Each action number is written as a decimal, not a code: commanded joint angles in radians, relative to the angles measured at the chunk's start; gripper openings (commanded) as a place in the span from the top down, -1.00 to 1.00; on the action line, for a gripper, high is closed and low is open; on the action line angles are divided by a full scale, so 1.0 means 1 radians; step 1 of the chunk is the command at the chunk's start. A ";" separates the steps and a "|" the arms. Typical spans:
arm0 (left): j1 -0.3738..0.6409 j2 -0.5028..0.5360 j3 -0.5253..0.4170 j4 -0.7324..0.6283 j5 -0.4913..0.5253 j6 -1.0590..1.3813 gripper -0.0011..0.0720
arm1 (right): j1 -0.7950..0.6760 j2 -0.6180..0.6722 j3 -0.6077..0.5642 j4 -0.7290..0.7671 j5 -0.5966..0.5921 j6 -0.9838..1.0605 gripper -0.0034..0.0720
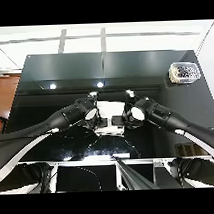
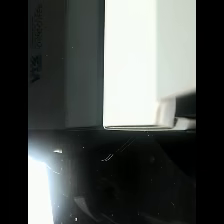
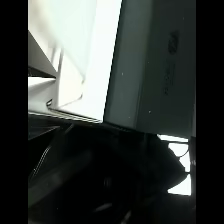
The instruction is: Fold the box and place the chain.
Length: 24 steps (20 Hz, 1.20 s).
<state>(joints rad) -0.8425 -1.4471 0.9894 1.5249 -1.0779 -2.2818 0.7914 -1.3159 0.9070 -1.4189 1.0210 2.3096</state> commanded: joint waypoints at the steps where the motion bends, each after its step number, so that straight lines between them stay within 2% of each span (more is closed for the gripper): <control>1: 0.000 -0.001 0.000 0.000 0.000 0.000 0.89 | 0.031 -0.036 0.040 -0.079 0.051 0.084 0.02; 4: 0.000 -0.001 0.000 0.000 0.000 0.000 0.89 | 0.036 -0.037 0.040 -0.108 0.072 0.130 0.21; 12: 0.000 -0.001 0.000 0.000 0.000 0.000 0.89 | 0.040 -0.068 0.043 -0.104 0.078 0.148 0.23; 14: 0.000 -0.001 0.000 0.000 0.000 0.000 0.89 | 0.040 -0.071 0.044 -0.104 0.069 0.154 0.42; 24: 0.000 -0.001 0.000 0.000 0.000 0.000 0.89 | 0.040 -0.098 0.044 -0.100 0.051 0.176 0.42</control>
<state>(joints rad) -0.8429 -1.4471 0.9894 1.5246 -1.0771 -2.2829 0.8303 -1.4036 0.9504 -1.5215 1.0733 2.4805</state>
